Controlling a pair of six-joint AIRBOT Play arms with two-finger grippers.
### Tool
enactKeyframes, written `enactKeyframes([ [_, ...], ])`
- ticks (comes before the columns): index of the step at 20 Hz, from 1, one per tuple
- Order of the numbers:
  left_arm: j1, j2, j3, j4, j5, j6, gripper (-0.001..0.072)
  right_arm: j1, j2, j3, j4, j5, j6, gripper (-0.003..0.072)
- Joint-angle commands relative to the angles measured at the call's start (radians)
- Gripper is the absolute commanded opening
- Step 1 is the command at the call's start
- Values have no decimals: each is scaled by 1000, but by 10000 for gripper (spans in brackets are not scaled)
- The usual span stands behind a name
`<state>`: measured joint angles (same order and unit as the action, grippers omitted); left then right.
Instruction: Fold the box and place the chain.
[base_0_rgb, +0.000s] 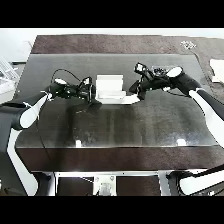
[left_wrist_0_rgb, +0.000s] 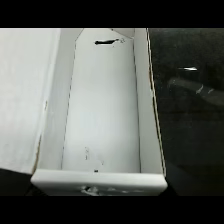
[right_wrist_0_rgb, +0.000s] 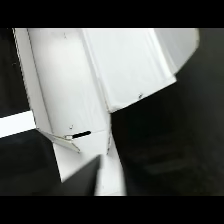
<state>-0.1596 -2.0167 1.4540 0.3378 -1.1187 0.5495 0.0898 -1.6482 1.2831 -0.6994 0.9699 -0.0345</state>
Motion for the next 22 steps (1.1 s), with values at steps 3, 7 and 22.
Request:
enactKeyframes([
  [3,0,0,0,0,0,0,528,0,42,-102,53,-33,-161,492],
  [7,0,0,0,0,0,0,528,0,21,-97,57,4,-291,562],
  [22,0,0,0,0,0,0,528,9,-129,51,99,130,-277,364],
])
